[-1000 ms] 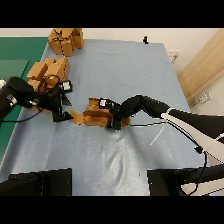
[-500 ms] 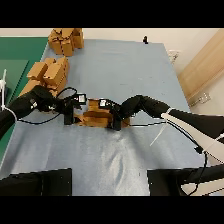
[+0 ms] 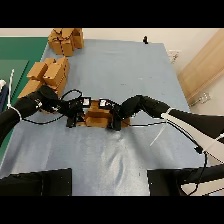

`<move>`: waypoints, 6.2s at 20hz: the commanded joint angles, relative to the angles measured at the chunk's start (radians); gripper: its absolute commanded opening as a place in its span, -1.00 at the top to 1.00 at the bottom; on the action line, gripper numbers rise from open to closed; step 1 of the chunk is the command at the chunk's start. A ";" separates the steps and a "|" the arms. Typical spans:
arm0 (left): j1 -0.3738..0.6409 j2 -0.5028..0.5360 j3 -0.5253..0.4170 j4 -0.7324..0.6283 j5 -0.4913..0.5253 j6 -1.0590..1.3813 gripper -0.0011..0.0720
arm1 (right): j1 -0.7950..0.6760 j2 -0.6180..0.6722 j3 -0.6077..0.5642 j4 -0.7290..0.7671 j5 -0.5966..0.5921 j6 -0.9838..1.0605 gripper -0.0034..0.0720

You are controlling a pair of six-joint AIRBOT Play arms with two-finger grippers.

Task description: Fold the box.

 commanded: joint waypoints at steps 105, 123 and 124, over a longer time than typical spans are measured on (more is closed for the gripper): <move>-0.261 -0.077 0.178 0.329 0.018 -1.872 0.94 | 0.001 -0.001 -0.001 -0.005 -0.017 0.000 -0.46; -0.400 -0.177 0.250 0.607 -0.041 -2.178 0.08 | 0.001 -0.001 -0.001 -0.005 -0.015 0.000 -0.46; -0.408 -0.189 0.269 0.616 -0.043 -2.179 0.08 | 0.001 -0.001 -0.001 -0.005 -0.016 0.000 -0.46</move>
